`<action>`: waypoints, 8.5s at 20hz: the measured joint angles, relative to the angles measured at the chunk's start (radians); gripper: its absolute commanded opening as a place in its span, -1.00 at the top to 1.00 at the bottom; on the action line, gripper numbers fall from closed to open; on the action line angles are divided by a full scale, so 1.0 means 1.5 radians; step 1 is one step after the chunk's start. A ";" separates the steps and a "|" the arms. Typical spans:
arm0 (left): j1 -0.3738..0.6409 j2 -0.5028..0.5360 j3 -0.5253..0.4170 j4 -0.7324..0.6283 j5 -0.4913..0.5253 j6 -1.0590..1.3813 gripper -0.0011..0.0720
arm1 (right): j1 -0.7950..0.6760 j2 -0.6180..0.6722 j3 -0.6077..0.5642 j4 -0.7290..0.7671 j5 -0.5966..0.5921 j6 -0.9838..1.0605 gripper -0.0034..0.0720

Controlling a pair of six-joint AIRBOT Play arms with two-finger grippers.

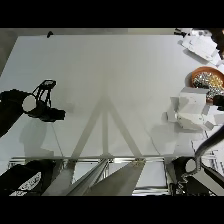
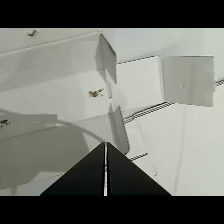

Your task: Fold the box and place the chain.

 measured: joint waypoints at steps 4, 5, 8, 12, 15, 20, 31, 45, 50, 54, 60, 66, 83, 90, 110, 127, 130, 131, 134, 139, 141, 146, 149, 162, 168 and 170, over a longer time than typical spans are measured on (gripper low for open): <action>0.000 0.000 0.000 0.000 0.000 0.000 0.94 | -0.050 0.000 0.001 0.004 -0.034 -0.076 -0.37; 0.000 0.000 0.000 0.000 0.000 0.000 0.94 | -0.056 -0.001 0.001 0.004 -0.044 -0.096 -0.64; 0.000 0.000 0.000 0.000 0.000 0.000 0.94 | -0.065 -0.001 0.001 -0.004 -0.082 -0.131 -0.64; 0.000 0.000 0.000 0.000 0.000 0.000 0.94 | -0.068 -0.016 0.001 -0.010 -0.121 -0.156 -0.64; 0.000 0.000 0.000 0.000 0.000 0.000 0.94 | -0.069 -0.049 0.001 -0.001 -0.131 -0.185 -0.63; 0.000 0.000 0.000 0.000 0.000 0.000 0.94 | -0.078 -0.111 0.001 -0.054 -0.132 -0.190 -0.56; 0.000 0.000 0.000 0.000 0.000 0.000 0.94 | -0.221 -0.178 0.004 0.015 -0.136 -0.309 -0.55; 0.000 0.000 0.000 0.000 0.000 0.000 0.94 | -0.237 -0.235 0.005 0.164 -0.094 -0.413 0.89; 0.000 0.000 0.000 0.000 0.000 0.000 0.94 | -0.182 -0.204 0.005 0.249 -0.045 -0.467 0.89; 0.000 0.000 0.000 0.000 0.000 0.000 0.94 | -0.098 -0.175 0.005 0.302 0.019 -0.469 0.89; 0.000 0.000 0.000 0.000 0.000 0.000 0.94 | 0.082 -0.164 0.004 0.367 0.097 -0.382 0.89; 0.000 0.000 0.000 0.000 0.000 0.000 0.94 | 0.238 -0.116 -0.073 0.442 0.039 -0.296 0.89; 0.000 0.000 0.000 -0.016 -0.014 0.000 0.94 | 0.411 0.163 -0.380 0.520 -0.279 -0.203 0.89; 0.000 -0.001 0.000 -0.124 0.016 0.140 0.15 | 0.421 0.168 -0.386 0.520 -0.299 -0.202 0.89; 0.037 -0.322 0.025 -0.832 0.029 0.792 -0.16 | 0.421 0.168 -0.386 0.520 -0.300 -0.203 0.89; -0.048 -0.416 0.064 -0.925 0.056 0.904 -0.15 | 0.421 0.168 -0.386 0.520 -0.274 -0.203 0.89; -0.051 -0.424 0.071 -0.893 0.030 0.900 -0.09 | 0.421 0.168 -0.386 0.520 -0.266 -0.203 0.89; -0.051 -0.425 0.072 -0.877 0.021 0.895 0.10 | 0.421 0.168 -0.386 0.520 -0.264 -0.203 0.89; -0.054 -0.427 0.074 -0.847 0.005 0.897 0.29 | 0.421 0.168 -0.386 0.521 -0.262 -0.203 0.89; -0.067 -0.427 0.075 -0.833 0.009 0.928 0.96 | 0.421 0.168 -0.386 0.520 -0.263 -0.203 0.88; -0.072 -0.426 0.076 -0.834 0.017 0.956 0.96 | 0.421 0.168 -0.386 0.519 -0.262 -0.203 0.87; -0.089 -0.381 0.099 -0.816 0.040 1.004 0.96 | 0.422 0.169 -0.381 0.520 -0.260 -0.203 0.11; -0.104 -0.336 0.132 -0.764 0.050 1.019 0.96 | 0.422 0.179 -0.357 0.502 -0.236 -0.203 -0.07; -0.246 -0.293 0.180 -0.600 0.191 1.122 0.96 | 0.422 0.395 -0.264 0.306 -0.040 -0.204 -0.20; -0.259 -0.343 0.181 -0.622 0.246 1.134 0.97 | 0.422 0.424 -0.263 0.296 -0.031 -0.204 -0.20; -0.259 -0.352 0.181 -0.629 0.254 1.135 0.97 | 0.422 0.426 -0.262 0.295 -0.032 -0.204 -0.20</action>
